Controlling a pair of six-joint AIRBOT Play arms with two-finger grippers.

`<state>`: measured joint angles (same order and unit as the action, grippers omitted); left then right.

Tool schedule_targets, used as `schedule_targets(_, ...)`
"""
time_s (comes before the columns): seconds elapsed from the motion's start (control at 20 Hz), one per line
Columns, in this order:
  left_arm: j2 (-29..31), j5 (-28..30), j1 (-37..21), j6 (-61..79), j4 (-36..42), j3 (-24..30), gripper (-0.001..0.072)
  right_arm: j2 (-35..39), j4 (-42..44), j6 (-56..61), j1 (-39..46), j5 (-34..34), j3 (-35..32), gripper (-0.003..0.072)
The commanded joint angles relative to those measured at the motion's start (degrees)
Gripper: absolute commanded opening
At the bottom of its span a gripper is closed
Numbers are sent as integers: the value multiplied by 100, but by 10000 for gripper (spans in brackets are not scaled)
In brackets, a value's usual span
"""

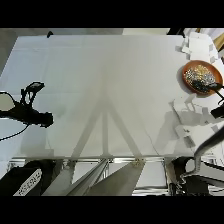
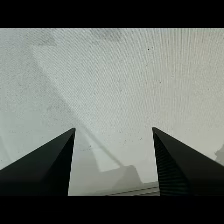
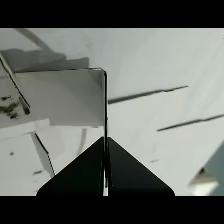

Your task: Fold the box and place the chain.

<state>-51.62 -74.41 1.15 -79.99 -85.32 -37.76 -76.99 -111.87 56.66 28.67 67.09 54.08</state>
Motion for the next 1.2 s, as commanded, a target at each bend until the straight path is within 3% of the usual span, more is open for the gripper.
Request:
schedule_targets(0.0, 2, 0, 2, 2, -2, 2, 533, 861, 2756, -944, 101, 275, -20, 13)
schedule_targets(0.15, 2, 0, 0, 2, 0, 2, 533, 1519, 4448, -1196, 17, 627, -225, 12)
schedule_targets(0.35, 2, 0, 2, 2, 0, 2, 533, 2566, 5346, -1156, -444, 483, -1211, 12)
schedule_targets(0.75, 2, 0, 2, 4, 0, 2, 533, 4850, 5405, 98, -1226, -551, -3434, 12)
schedule_targets(0.85, 2, 4, 2, 2, 0, 2, 533, 5171, 5355, 227, -1445, -667, -3558, 12)
schedule_targets(1.15, 2, 44, 2, 2, 22, 2, 533, 5198, 5316, 227, -1587, -625, -3556, 13)
